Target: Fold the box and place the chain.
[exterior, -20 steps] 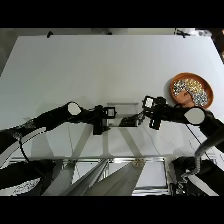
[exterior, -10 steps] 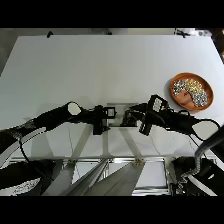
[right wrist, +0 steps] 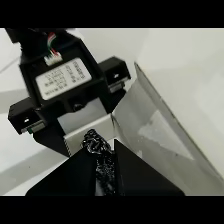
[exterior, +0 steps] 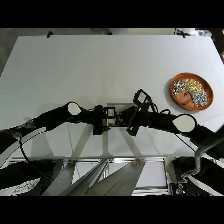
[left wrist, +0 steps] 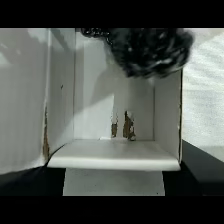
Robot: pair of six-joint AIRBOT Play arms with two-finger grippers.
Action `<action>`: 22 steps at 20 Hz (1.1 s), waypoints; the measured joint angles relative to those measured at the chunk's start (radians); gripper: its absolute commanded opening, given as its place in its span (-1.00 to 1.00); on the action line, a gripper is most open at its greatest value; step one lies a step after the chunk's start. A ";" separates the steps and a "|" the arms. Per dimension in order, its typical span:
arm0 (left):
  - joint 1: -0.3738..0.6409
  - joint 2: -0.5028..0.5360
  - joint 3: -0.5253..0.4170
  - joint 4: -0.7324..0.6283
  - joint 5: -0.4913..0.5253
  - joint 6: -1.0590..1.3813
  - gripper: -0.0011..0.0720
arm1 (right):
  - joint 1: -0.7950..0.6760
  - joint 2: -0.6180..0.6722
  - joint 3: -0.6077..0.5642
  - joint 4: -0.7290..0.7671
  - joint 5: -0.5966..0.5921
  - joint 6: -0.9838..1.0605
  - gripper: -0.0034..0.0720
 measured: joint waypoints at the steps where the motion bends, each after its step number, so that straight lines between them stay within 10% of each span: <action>1: 0.000 0.000 0.000 0.000 0.000 0.000 -0.41 | 0.001 -0.027 0.000 0.003 -0.003 0.019 -0.88; 3: 0.000 0.000 0.000 0.000 0.000 0.000 -0.41 | 0.002 -0.075 0.000 0.008 -0.006 0.059 -0.82; 5: 0.000 0.000 0.000 0.000 0.000 0.000 -0.41 | 0.003 -0.109 0.000 0.012 -0.006 0.093 -0.32; 22: 0.000 0.000 0.000 0.000 0.000 0.000 -0.41 | -0.439 0.000 0.000 -0.221 0.342 0.397 -0.33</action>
